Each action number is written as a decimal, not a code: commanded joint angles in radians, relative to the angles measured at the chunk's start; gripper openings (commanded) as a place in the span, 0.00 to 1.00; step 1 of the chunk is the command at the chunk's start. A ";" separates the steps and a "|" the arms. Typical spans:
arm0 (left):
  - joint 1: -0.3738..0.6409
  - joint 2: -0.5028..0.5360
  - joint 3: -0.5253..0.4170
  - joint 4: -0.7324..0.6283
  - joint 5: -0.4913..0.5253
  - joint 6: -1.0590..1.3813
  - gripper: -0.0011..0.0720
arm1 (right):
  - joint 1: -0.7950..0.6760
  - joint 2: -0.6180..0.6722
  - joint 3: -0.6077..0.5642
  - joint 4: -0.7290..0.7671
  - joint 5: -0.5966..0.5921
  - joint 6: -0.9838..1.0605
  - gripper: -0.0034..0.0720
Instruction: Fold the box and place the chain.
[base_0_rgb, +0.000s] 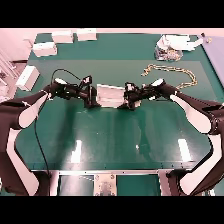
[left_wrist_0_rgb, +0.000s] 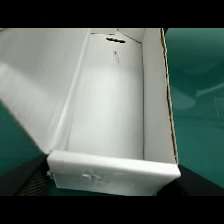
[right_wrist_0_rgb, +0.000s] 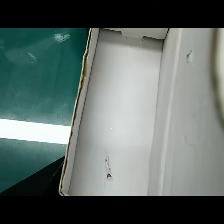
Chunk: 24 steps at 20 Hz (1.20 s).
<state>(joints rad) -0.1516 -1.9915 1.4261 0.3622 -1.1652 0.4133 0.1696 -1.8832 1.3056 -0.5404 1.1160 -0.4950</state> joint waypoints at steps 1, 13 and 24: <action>0.006 -0.004 0.001 -0.026 -0.005 0.030 1.00 | 0.000 0.000 0.000 -0.002 0.003 0.000 0.68; 0.015 -0.024 0.009 -0.056 0.018 0.145 1.00 | 0.000 0.000 0.000 -0.002 0.003 0.001 0.68; 0.015 -0.055 0.008 -0.089 -0.019 0.299 0.98 | 0.000 0.000 0.000 -0.002 0.003 0.000 0.68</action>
<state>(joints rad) -0.1360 -2.0296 1.4345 0.2852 -1.1702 0.6495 0.1688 -1.8832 1.3056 -0.5449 1.1225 -0.4950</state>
